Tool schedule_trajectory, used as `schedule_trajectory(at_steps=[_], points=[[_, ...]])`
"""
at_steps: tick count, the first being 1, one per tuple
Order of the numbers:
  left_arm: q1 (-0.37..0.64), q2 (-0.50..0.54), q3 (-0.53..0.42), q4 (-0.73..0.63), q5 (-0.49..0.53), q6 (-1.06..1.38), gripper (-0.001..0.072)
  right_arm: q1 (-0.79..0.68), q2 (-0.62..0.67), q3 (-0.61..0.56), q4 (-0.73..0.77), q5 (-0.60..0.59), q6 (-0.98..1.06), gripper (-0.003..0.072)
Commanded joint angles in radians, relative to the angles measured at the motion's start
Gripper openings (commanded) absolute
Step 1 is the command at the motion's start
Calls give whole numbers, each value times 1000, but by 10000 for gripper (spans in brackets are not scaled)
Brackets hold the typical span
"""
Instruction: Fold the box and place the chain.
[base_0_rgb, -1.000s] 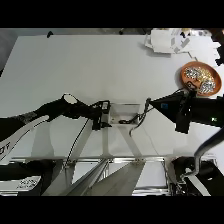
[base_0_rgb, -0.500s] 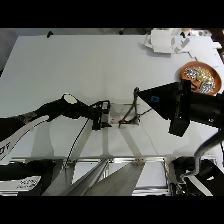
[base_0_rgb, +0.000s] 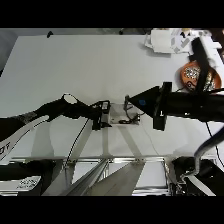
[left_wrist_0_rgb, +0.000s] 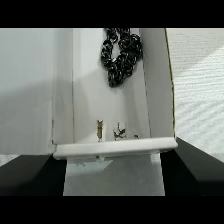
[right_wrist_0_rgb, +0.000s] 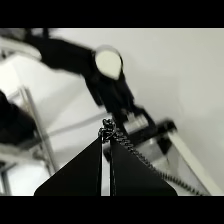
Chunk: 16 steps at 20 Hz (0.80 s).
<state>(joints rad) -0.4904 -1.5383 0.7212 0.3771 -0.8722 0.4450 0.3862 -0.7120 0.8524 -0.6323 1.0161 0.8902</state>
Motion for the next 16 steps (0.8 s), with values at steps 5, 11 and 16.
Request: schedule_trajectory(at_steps=[5, 11, 16], points=[[1, 0, 0, 0, 0, 0, 136, 2, -252, -125, -113, 31, -1, 17], [0, 0, 0, 0, 0, 0, 136, 2, -375, -203, -121, -46, -10, 54], [0, 0, 0, 0, 0, 0, 136, 1, -369, -190, -116, -63, -8, 240]])
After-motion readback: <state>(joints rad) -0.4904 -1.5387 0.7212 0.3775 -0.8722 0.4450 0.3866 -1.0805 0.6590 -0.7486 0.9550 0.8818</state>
